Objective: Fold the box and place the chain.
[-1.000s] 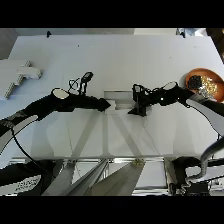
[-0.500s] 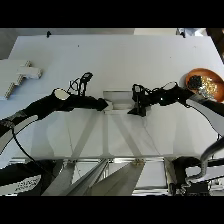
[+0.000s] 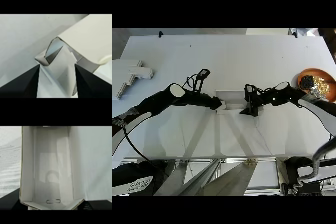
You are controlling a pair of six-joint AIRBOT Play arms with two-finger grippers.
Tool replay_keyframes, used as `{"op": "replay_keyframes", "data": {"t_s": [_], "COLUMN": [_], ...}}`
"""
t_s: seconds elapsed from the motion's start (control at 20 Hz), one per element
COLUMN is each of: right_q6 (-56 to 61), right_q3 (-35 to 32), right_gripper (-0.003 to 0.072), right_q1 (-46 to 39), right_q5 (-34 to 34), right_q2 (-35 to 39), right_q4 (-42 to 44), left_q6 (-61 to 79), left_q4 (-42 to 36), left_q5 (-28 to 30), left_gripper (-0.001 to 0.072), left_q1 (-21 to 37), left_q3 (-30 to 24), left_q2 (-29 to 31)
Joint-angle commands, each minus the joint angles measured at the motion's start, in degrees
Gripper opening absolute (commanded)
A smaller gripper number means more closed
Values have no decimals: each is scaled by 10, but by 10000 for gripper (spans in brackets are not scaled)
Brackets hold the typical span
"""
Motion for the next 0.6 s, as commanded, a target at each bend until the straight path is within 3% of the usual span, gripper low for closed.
{"op": "replay_keyframes", "data": {"t_s": [0.0,0.55], "right_q6": [0,0], "right_q3": [0,0], "right_gripper": [526,526], "right_q1": [0,0], "right_q5": [1,1], "right_q2": [0,0], "right_q4": [0,0], "left_q6": [-130,-220], "left_q4": [106,164], "left_q5": [-17,-30], "left_gripper": [458,455], "left_q1": [-9,-27], "left_q3": [21,26], "left_q2": [-8,-18]}}
